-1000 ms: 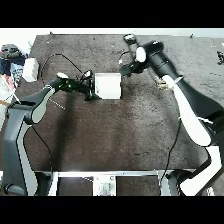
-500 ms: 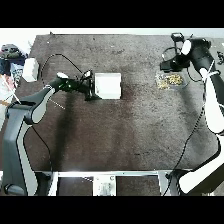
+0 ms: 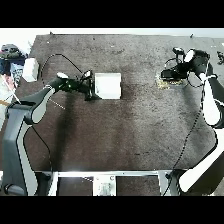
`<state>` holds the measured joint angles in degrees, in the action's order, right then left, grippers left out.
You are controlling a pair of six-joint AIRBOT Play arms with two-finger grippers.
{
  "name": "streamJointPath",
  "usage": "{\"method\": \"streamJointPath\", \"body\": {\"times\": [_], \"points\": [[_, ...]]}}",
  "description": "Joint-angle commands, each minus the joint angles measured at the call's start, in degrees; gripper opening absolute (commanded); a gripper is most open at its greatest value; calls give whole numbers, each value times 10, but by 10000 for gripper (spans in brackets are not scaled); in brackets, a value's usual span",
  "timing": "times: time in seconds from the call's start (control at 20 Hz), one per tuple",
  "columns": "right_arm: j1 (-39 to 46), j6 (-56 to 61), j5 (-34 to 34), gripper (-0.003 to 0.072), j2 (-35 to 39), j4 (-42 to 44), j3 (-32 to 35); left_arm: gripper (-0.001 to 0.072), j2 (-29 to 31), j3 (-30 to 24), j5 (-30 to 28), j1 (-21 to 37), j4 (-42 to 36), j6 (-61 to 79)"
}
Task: Fold the box and place the chain.
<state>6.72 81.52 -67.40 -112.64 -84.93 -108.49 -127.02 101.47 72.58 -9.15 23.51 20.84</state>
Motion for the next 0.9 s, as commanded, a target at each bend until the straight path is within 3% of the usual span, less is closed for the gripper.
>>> {"method": "streamJointPath", "body": {"times": [0.0,0.1,0.8,0.85], "points": [[3,-10,9,286,-13,14,0,394,0,0,0,0,0,0],[3,-10,10,218,-18,14,0,395,0,0,0,0,0,0],[2,-9,14,212,-24,28,0,394,0,0,0,0,0,0],[2,-9,14,133,-24,28,0,394,0,0,0,0,0,0]]}}
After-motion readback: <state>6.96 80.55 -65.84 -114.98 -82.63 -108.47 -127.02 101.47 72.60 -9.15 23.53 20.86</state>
